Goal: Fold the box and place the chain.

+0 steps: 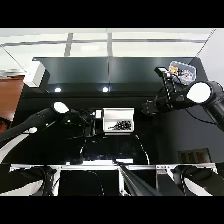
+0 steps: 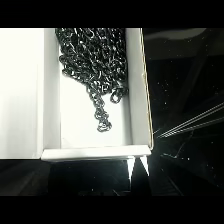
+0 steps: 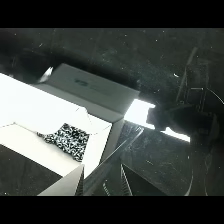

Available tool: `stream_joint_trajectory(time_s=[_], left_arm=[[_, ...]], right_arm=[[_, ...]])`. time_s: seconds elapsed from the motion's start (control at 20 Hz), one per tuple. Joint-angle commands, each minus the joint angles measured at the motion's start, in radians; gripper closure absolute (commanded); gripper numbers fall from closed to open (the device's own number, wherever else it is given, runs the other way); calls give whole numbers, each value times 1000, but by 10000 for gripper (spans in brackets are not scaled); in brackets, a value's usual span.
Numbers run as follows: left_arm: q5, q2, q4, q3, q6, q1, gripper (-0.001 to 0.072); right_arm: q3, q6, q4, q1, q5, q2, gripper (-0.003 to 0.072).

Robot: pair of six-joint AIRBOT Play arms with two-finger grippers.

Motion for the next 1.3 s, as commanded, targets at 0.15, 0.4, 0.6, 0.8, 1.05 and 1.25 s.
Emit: stream_joint_trajectory(time_s=[0.15,0.4,0.6,0.8,1.05,1.25], left_arm=[[30,-1,-2,1,-11,-31,0],[87,-1,-2,1,-49,-54,28],[85,-1,-2,1,-48,-54,322],[85,-1,-2,1,-48,-54,323],[85,-1,-2,1,-48,-54,323],[85,-1,-2,1,-48,-54,322]], right_arm=[[0,0,1,-1,-14,0,425],[0,0,0,-1,-32,0,446],[0,0,-2,-1,-75,0,400],[0,-1,35,-1,-210,-17,66],[0,-197,161,32,-204,-137,70],[0,-642,161,85,-164,-142,73]])
